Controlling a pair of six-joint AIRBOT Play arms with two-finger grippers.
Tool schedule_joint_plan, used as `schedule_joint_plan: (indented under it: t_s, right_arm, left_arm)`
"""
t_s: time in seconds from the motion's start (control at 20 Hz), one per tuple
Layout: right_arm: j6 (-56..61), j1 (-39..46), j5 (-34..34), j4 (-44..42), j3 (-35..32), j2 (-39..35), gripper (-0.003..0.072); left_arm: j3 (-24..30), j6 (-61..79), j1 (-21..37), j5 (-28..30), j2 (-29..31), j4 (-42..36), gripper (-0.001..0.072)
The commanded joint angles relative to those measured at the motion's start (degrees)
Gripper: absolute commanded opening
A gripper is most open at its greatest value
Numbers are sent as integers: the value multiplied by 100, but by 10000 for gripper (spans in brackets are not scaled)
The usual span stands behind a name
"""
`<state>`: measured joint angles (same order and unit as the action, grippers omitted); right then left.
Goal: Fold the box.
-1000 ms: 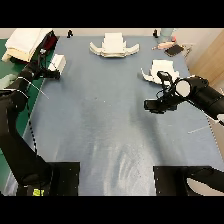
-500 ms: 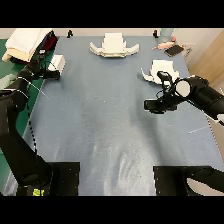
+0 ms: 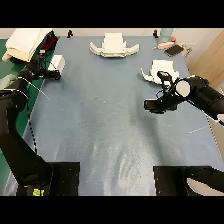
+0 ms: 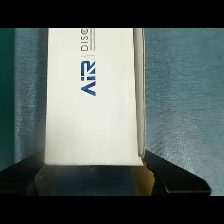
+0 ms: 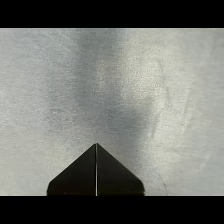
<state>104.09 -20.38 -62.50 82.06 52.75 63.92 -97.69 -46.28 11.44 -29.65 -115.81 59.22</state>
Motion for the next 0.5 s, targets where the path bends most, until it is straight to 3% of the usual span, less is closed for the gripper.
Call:
schedule_joint_plan:
  t_s: [0.0,0.15,0.4,0.45]
  right_arm:
    - [0,-4,-2,-2,2,4,3]
    - [2,-4,0,-2,2,4,3]
    - [0,-4,0,-2,2,4,3]
    - [0,-4,0,-2,2,4,3]
  left_arm:
    - [-11,-7,39,-131,212,0,699]
    - [-11,-7,201,-883,734,83,699]
    - [-11,-763,540,-2710,1856,103,698]
    - [-13,-911,551,-3047,2098,105,660]
